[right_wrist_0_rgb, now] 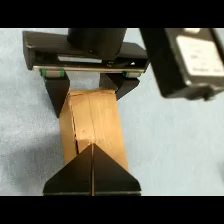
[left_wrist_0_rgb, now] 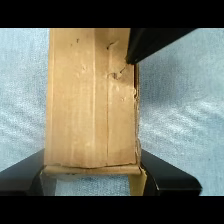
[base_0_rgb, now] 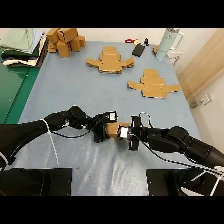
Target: Fold the box.
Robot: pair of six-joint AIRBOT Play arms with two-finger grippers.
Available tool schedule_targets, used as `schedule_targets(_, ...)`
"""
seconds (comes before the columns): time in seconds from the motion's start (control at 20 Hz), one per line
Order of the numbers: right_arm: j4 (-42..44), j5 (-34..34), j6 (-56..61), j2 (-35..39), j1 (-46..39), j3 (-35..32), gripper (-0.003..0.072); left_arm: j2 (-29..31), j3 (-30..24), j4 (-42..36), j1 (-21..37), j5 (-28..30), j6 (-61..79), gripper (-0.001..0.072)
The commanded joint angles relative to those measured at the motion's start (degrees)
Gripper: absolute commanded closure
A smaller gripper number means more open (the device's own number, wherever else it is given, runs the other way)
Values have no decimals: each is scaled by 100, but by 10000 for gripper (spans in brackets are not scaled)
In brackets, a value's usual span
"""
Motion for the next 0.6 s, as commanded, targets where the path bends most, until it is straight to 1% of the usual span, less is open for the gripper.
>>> schedule_targets(0.0, 17, -111, 26, -179, -24, 0, 680, 2, -2, 0, 2, 0, 0, 223)
schedule_targets(0.15, 31, -109, 26, -304, -24, 0, 680, 2, -2, 0, 2, 0, 2, 223)
schedule_targets(0.55, 31, -83, 26, -297, -24, 0, 680, 2, -2, 0, 2, 0, 2, 223)
